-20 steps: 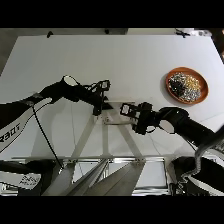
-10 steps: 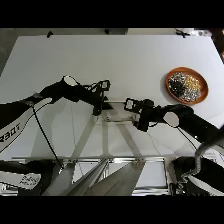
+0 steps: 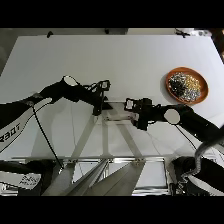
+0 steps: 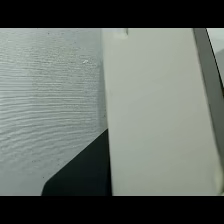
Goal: Fold the box and place the chain.
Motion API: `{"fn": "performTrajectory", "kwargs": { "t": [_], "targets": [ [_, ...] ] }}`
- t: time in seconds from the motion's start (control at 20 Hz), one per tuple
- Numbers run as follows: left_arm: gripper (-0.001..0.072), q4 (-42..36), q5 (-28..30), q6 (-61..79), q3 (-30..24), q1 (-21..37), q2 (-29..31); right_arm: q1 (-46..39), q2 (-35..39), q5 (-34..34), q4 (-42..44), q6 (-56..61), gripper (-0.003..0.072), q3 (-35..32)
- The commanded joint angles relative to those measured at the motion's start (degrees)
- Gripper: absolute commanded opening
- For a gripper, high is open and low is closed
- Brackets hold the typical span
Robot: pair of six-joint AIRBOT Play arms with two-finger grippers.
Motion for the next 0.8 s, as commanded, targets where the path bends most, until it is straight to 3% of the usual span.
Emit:
{"fn": "performTrajectory", "kwargs": {
  "t": [0.0,0.75],
  "targets": [
    [0.0012,0.0,0.0,0.0,0.0,0.0,0.0,-1.9,-0.2,0.7,2.8,-3.1,0.0679,0.1],
    [0.0012,0.0,0.0,0.0,0.0,0.0,0.0,-6.7,-2.5,4.5,14.6,-15.9,0.0679,0.1]
  ]
}}
